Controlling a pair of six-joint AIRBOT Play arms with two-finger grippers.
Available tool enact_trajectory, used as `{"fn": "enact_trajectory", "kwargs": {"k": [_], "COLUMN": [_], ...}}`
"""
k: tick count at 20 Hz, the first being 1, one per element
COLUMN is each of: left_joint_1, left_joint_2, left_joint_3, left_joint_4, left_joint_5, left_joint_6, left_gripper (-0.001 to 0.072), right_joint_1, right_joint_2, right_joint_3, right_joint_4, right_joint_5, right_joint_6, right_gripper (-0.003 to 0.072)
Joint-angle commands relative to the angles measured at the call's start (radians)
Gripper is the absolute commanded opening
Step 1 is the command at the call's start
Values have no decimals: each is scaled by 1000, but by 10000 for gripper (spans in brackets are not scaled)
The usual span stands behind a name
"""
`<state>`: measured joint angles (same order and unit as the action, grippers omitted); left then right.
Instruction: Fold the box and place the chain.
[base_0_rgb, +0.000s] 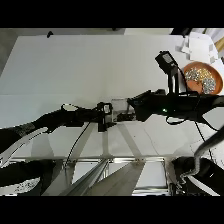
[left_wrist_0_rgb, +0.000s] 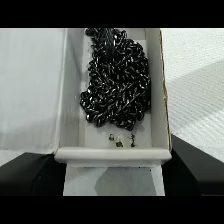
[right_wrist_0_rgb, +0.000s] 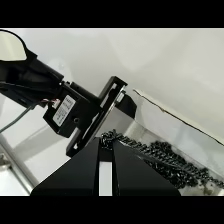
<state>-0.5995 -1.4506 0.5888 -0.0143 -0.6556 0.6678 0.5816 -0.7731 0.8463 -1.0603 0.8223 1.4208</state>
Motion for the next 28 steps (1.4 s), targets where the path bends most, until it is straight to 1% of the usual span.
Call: {"fn": "enact_trajectory", "kwargs": {"k": [1, 4, 7, 12, 13, 14, 15, 19, 20, 22, 25, 28], "left_joint_1": [0, 0, 0, 0, 0, 0, 0, 0, 0, 0, -1, -1], "left_joint_2": [0, 0, 0, 0, 0, 0, 0, 0, 0, 0, 0, 0], "left_joint_3": [0, 0, 0, 0, 0, 0, 0, 0, 0, 0, 0, 0], "left_joint_4": [0, 0, 0, 0, 0, 0, 0, 0, 0, 0, 0, 0], "left_joint_5": [0, 0, 0, 0, 0, 1, 0, 0, 0, 0, 0, 0], "left_joint_6": [0, 0, 0, 0, 0, 0, 0, 0, 0, 0, 0, 0], "left_gripper": [209, 209, 209, 209, 209, 209, 209, 209, 209, 209, 209, 209], "right_joint_1": [1, 1, 1, 1, 1, 1, 1, 1, 1, 1, 1, -6], "right_joint_2": [-14, -88, -211, -393, -417, -432, -439, -439, -439, -439, -422, -333], "right_joint_3": [1, 1, 1, 1, 1, 1, 1, 1, 1, 1, 1, 1], "right_joint_4": [6, -9, -38, -34, -34, -35, -35, -39, -39, -38, -38, -69], "right_joint_5": [-23, -17, -14, -14, -12, -11, -9, 0, 1, 2, 40, 108], "right_joint_6": [-18, -42, -42, -39, -38, -38, -38, -39, -38, -39, -39, -42], "right_gripper": [18, 19, 19, 20, 26, 76, 97, 104, 127, 229, 229, 229]}}
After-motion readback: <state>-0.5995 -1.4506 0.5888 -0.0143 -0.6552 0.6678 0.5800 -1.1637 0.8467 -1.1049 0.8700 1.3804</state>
